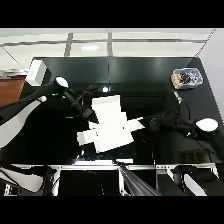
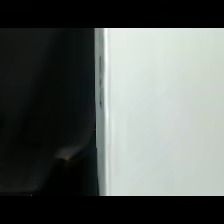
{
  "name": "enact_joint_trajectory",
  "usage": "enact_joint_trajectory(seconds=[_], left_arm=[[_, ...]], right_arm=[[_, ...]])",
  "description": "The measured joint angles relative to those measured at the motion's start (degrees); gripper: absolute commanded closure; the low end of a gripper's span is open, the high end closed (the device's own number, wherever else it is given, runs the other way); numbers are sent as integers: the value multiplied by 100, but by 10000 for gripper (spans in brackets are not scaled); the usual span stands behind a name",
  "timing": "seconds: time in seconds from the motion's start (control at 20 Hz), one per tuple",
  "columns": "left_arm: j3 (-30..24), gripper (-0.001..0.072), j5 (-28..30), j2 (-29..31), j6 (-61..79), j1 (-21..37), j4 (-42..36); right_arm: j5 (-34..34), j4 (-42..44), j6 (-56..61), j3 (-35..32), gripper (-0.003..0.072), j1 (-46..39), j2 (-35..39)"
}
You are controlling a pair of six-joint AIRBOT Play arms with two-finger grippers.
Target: Fold the box and place the chain.
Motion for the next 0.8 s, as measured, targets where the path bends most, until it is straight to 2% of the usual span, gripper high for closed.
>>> enact_joint_trajectory(seconds=[0.2,0.35,0.6,0.8], left_arm=[[-850,683,730,1104,964,-146,-326],[-1574,682,1744,1808,2496,-402,-481],[-1891,682,3003,1893,4341,-857,-446],[-1808,682,3486,1587,4725,-1064,-229]], right_arm=[[1239,-1001,-2,1108,112,-168,9],[1462,-1497,-11,1353,113,-63,9],[732,-2085,-645,1005,113,625,4],[-63,-2479,-1276,573,113,1353,-2]])
